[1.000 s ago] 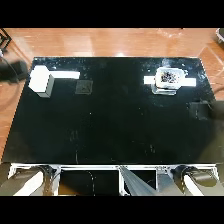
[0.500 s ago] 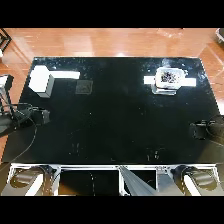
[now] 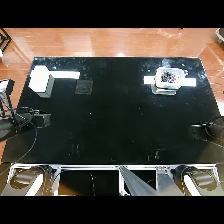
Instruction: Fold the box and place the chain.
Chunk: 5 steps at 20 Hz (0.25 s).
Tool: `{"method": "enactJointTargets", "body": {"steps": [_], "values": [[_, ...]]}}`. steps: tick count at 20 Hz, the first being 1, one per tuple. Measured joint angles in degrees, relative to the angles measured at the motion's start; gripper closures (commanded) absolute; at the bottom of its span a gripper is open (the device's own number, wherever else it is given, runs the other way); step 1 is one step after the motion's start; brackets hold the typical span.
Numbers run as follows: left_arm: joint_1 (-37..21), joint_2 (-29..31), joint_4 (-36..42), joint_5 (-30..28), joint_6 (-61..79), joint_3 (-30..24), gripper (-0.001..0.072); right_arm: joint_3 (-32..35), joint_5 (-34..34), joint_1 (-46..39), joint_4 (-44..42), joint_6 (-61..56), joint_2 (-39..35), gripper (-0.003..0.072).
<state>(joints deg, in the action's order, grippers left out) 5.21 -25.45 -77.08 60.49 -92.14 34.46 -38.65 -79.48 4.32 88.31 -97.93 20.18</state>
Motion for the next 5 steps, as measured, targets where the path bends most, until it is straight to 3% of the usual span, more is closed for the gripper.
{"method": "enactJointTargets", "body": {"steps": [5], "values": [[0.0,0.0,0.2,0.0,0.0,0.0,0.0688,0.0,0.0,0.0,0.0,0.0,0.0,0.067]]}}
